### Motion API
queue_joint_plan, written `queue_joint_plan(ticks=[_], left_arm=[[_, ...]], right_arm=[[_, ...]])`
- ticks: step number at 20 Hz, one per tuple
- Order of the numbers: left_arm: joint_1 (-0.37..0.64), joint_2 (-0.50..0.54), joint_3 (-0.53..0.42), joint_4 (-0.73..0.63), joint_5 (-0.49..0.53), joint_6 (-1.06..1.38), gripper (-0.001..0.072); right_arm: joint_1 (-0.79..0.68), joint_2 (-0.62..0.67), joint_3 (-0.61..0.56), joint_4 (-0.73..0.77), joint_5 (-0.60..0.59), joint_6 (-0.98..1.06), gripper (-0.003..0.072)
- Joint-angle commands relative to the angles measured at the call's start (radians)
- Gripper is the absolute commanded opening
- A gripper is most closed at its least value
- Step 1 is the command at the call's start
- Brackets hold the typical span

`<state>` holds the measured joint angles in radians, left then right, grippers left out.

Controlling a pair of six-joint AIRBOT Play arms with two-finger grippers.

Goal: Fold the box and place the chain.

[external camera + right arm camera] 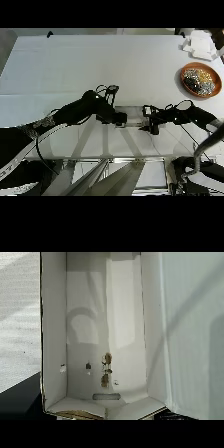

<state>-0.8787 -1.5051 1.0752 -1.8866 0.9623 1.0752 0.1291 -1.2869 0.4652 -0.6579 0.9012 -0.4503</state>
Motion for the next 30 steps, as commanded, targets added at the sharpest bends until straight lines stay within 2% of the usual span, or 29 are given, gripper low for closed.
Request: queue_joint_plan(ticks=[1,4,8,9,11,18,19,21,26,30], left_arm=[[-0.002,-0.009,0.001,0.012,0.026,-0.014,0.0431],[-0.002,-0.021,0.011,0.028,0.056,-0.031,0.0428],[-0.002,-0.098,0.159,0.120,0.239,-0.055,0.0426],[-0.002,-0.106,0.182,0.119,0.238,-0.072,0.0425],[-0.002,-0.113,0.204,0.108,0.211,-0.100,0.0374],[-0.026,-0.143,0.205,0.099,0.200,-0.196,0.0367],[-0.031,-0.149,0.205,0.100,0.199,-0.217,0.0318],[-0.038,-0.161,0.205,0.100,0.200,-0.259,0.0282],[-0.052,-0.179,0.204,0.099,0.201,-0.278,0.0276],[-0.051,-0.180,0.204,0.167,0.271,-0.369,0.0271]], right_arm=[[0.001,0.000,0.000,0.000,0.000,0.000,0.0437],[0.001,0.000,0.000,0.000,0.000,0.000,0.0437],[0.000,0.000,0.000,0.000,0.000,0.000,0.0437],[0.001,0.000,0.000,0.000,0.000,0.000,0.0437],[0.001,0.000,0.000,0.000,0.000,0.000,0.0437],[0.001,0.000,0.000,0.000,0.000,0.000,0.0437],[0.001,0.000,0.000,0.000,0.000,0.000,0.0437],[0.001,0.000,0.000,0.000,0.000,0.000,0.0437],[0.001,0.000,0.000,0.000,0.000,0.000,0.0437],[0.000,0.000,0.000,0.000,0.000,0.000,0.0437]])
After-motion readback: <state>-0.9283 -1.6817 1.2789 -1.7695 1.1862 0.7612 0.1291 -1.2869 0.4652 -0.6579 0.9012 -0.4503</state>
